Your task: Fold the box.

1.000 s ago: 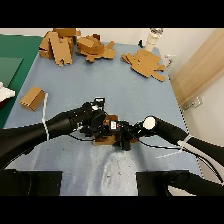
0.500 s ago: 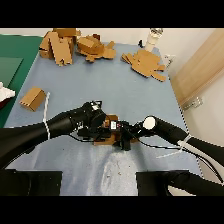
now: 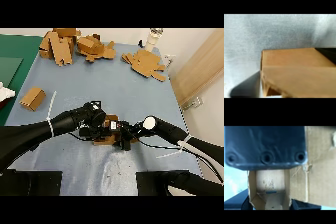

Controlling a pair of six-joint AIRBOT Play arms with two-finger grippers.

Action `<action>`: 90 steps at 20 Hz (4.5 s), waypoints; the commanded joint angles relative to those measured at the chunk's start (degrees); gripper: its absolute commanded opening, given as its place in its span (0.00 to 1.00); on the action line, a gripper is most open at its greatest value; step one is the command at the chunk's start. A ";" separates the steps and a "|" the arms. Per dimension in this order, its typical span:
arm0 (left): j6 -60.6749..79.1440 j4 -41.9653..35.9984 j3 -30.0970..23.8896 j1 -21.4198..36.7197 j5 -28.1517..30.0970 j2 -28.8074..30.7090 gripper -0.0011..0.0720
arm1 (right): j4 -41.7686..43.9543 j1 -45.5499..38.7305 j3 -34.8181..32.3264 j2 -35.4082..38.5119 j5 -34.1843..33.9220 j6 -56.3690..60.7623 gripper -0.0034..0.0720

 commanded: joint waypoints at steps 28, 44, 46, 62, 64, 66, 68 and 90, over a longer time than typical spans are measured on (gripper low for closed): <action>3.30 1.29 2.32 0.07 -5.66 2.21 0.74 | 0.00 0.07 -0.04 -0.02 -0.02 0.00 0.64; 18.58 6.93 2.25 4.72 -20.59 10.16 0.04 | -0.02 0.07 -0.04 -0.02 -0.02 0.00 0.64; 29.53 6.93 1.60 7.48 -20.55 10.23 0.03 | 0.00 0.07 -0.04 -0.02 -0.02 0.00 0.64; 139.47 -52.54 -11.65 48.48 -0.20 3.72 0.03 | 0.00 0.07 -0.04 -0.02 -0.57 0.00 0.64; 150.97 -53.42 -21.38 45.38 0.59 9.68 0.03 | 0.02 0.07 -0.04 -0.02 -0.59 0.00 0.64; 161.61 -54.31 -30.23 42.14 5.90 15.21 0.04 | 0.00 0.07 -0.02 -0.02 -0.74 0.00 0.64; 167.75 -54.21 -34.86 39.58 10.34 18.10 0.04 | 0.00 0.07 -0.04 -0.02 -0.79 -0.02 0.64; 158.66 -65.72 -35.15 25.68 20.92 17.11 0.97 | 0.00 0.07 -0.02 -0.02 -1.29 -0.02 0.64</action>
